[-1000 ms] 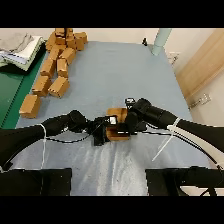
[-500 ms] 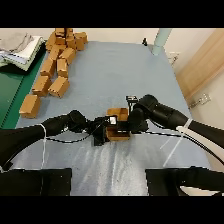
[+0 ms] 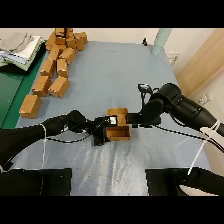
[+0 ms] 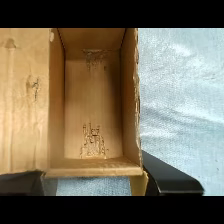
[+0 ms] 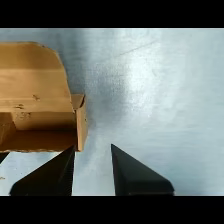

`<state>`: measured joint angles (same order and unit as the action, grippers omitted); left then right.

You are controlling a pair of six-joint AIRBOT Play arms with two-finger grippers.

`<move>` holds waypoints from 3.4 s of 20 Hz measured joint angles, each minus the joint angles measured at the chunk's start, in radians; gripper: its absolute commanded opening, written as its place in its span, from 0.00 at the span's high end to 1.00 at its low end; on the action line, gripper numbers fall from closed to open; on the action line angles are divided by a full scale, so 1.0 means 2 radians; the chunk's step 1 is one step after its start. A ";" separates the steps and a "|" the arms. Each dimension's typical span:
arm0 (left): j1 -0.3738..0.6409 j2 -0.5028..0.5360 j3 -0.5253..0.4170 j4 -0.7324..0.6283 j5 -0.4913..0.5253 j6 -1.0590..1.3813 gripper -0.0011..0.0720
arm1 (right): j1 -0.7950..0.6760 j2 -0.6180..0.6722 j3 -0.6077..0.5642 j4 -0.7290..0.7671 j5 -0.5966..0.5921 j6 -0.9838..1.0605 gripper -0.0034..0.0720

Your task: Fold the box.

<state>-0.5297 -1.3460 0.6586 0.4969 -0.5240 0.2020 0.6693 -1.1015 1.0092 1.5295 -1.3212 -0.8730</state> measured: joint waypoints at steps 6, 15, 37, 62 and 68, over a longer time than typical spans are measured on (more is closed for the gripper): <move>0.000 0.000 0.000 0.000 0.000 0.000 0.44 | -0.121 -0.008 0.002 0.050 0.003 -0.100 0.84; 0.000 0.000 0.000 0.000 0.000 0.000 0.44 | -0.289 -0.175 0.060 0.362 -0.032 -0.439 0.95; 0.000 0.000 0.000 0.000 0.000 0.000 0.44 | -0.139 -0.181 0.031 0.388 -0.005 -0.679 0.95; 0.000 0.000 0.000 0.000 0.000 0.000 0.44 | 0.084 0.164 -0.254 0.140 0.365 -0.690 0.52; 0.000 0.000 0.000 0.000 0.000 0.000 0.44 | 0.092 0.166 -0.262 0.107 0.399 -0.755 0.46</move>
<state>-0.5301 -1.3460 0.6586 0.4973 -0.5236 0.2016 0.8532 -0.7689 0.4843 1.7443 -0.5232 -2.3833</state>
